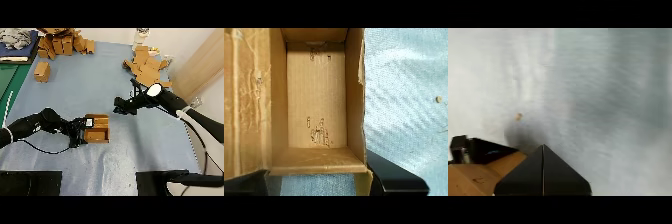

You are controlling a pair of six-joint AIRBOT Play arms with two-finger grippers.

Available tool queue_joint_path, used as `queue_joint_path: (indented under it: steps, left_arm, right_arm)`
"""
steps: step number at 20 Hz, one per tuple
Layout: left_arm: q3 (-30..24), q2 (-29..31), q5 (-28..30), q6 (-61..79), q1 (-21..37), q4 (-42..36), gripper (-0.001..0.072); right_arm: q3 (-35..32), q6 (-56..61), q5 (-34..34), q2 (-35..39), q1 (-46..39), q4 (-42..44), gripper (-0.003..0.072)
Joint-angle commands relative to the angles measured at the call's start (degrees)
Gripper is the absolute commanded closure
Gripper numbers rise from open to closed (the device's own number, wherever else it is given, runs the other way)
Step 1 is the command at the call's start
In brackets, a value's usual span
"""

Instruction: Fold the box.

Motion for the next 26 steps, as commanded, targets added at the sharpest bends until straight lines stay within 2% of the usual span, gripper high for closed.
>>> queue_joint_path:
  steps: [1,3,7,9,13,17,20,23,26]
  left_arm:
    - [0.07,0.02,0.09,-0.24,0.07,0.42,0.0202]
    - [0.07,0.04,0.11,-0.24,0.07,0.42,0.0202]
    - [0.07,0.02,0.07,-0.24,0.07,0.39,0.0202]
    - [0.04,0.02,0.02,-0.26,0.07,0.37,0.0202]
    - [0.04,0.02,0.04,-0.24,0.07,0.22,0.0202]
    - [0.04,0.02,0.00,-0.24,0.07,0.22,0.0202]
    - [0.04,0.02,0.02,-0.24,0.07,0.22,0.0202]
    - [0.04,0.02,-0.07,-0.24,0.04,0.22,0.0202]
    - [0.04,0.02,0.02,-0.24,0.07,0.22,0.0202]
  right_arm:
    - [-0.13,-30.69,8.50,-9.70,-3.72,26.01,0.0683]
    - [-0.13,-39.04,10.32,-12.81,-1.20,26.40,0.0683]
    - [-0.15,-55.84,15.30,-10.95,4.76,29.05,0.0683]
    - [-0.15,-57.83,14.08,-8.66,7.65,23.85,0.0683]
    - [-0.15,-58.29,6.75,-4.55,11.69,13.00,0.0682]
    - [-0.85,-58.27,5.60,-0.22,12.02,6.27,0.0682]
    - [-7.23,-61.64,-3.34,7.85,12.74,6.54,0.0683]
    - [-17.73,-65.40,-17.07,19.30,17.18,6.51,0.0682]
    - [-23.96,-66.84,-20.76,25.27,21.92,4.55,0.0681]
